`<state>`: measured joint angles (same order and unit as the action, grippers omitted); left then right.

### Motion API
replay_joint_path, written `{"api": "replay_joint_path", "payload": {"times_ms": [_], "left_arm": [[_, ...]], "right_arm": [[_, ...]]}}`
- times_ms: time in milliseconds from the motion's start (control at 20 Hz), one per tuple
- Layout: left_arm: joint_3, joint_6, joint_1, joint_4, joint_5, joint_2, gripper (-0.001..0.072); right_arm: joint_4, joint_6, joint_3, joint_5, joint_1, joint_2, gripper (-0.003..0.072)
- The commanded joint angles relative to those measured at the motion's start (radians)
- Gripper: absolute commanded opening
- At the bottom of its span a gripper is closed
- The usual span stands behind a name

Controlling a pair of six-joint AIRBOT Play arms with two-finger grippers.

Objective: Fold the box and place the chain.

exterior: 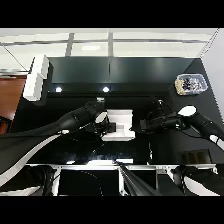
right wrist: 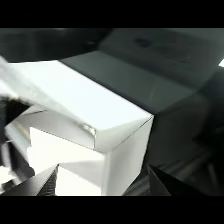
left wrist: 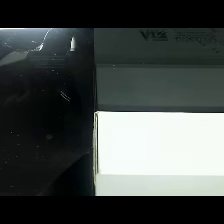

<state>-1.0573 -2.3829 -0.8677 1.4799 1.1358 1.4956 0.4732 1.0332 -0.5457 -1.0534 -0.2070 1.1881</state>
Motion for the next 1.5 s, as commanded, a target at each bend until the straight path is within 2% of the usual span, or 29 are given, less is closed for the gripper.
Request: {"api": "replay_joint_path", "payload": {"times_ms": [0,50,100,150,300,550,750,950,1350,1450], "left_arm": [[0.0,0.0,0.001,0.0,-0.001,0.0,0.0029],[0.0,0.0,0.001,0.0,-0.001,0.0,0.0029],[0.0,0.0,0.001,0.0,-0.001,0.0,0.0029],[0.0,0.0,0.001,0.0,-0.001,0.0,0.0029],[0.0,0.0,0.001,0.0,-0.001,0.0,0.0029],[0.0,0.0,0.001,0.0,-0.001,0.0,0.003],[0.0,0.0,0.001,0.0,-0.001,0.0,0.0029],[0.0,0.0,0.001,0.0,-0.001,0.0,0.0029],[0.0,0.0,0.001,0.0,-0.001,0.0,0.0029],[0.0,0.0,0.001,0.0,0.0,0.0,0.0029]], "right_arm": [[0.179,0.227,-0.069,0.102,-0.121,0.001,0.0605],[0.218,0.288,-0.087,0.125,-0.159,0.001,0.0605],[0.264,0.344,-0.106,0.145,-0.196,0.001,0.0559],[0.309,0.397,-0.122,0.153,-0.222,0.001,0.0474],[0.437,0.566,-0.161,0.153,-0.275,0.001,0.0473],[0.598,0.728,-0.232,0.151,-0.348,0.002,0.0473],[0.774,0.89,-0.293,0.073,-0.414,0.028,0.0472],[0.785,0.93,-0.298,0.017,-0.438,0.037,0.0472],[0.785,0.954,-0.299,0.027,-0.475,0.049,0.0469],[0.785,0.966,-0.303,0.026,-0.478,0.073,0.0371]]}}
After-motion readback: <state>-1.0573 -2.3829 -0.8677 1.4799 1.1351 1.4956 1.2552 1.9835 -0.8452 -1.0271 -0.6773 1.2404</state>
